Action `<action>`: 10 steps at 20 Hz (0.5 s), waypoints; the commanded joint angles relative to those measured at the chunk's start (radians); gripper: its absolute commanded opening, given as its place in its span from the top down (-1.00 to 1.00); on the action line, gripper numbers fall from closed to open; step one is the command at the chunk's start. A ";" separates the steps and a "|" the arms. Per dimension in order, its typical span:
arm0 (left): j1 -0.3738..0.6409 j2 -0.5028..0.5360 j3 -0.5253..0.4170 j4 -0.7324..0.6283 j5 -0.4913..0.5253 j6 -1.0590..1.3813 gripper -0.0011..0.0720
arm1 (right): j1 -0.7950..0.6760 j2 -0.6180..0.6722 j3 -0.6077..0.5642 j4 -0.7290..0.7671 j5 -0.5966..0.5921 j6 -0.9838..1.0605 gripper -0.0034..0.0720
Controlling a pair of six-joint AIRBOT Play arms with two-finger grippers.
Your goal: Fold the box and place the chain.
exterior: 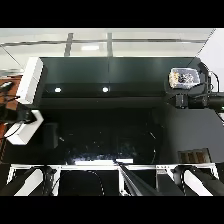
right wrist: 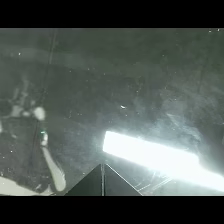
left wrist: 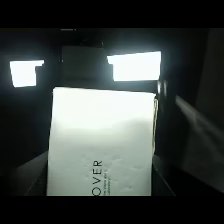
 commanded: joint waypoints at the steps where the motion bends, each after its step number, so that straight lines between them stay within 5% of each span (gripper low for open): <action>1: 0.245 0.021 -0.040 -0.103 0.133 0.135 0.37 | -0.001 0.000 -0.011 0.001 -0.026 0.001 0.87; 10: 0.262 -0.188 -0.027 -0.312 0.415 0.546 0.37 | -0.001 0.000 -0.011 0.032 -0.051 0.031 0.87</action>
